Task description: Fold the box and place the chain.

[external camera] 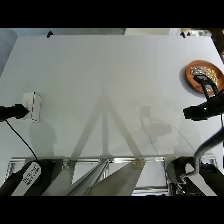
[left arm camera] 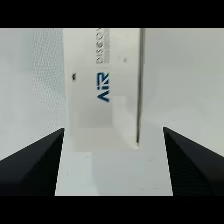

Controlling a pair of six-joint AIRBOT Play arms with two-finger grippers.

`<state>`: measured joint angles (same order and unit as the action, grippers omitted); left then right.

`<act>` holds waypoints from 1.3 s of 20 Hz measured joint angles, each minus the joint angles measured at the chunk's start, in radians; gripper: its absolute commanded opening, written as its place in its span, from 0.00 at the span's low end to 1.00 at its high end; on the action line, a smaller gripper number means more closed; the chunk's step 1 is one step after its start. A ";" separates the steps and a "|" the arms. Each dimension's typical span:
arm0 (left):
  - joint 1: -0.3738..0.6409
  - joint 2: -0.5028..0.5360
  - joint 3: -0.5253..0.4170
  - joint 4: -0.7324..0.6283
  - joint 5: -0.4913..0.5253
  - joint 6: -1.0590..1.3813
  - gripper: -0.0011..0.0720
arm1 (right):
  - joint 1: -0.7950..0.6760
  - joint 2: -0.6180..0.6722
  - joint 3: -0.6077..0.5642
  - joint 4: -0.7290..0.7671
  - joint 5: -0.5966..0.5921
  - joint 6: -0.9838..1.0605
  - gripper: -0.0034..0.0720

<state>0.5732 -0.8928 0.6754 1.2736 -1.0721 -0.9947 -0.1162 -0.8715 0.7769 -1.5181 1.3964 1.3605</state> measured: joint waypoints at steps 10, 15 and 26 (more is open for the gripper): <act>-0.354 0.253 0.000 -0.002 -0.124 0.001 0.02 | 0.000 0.000 0.000 0.000 0.000 0.000 0.07; -0.489 0.233 -0.003 -0.005 -0.234 0.003 0.02 | 0.000 0.000 0.000 0.000 0.000 0.000 0.07; -0.571 0.135 -0.005 -0.087 -0.277 0.000 0.03 | 0.000 0.000 0.000 0.000 0.000 0.000 0.07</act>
<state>0.0017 -0.7578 0.6708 1.1866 -1.3491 -0.9947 -0.1162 -0.8711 0.7773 -1.5177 1.3968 1.3605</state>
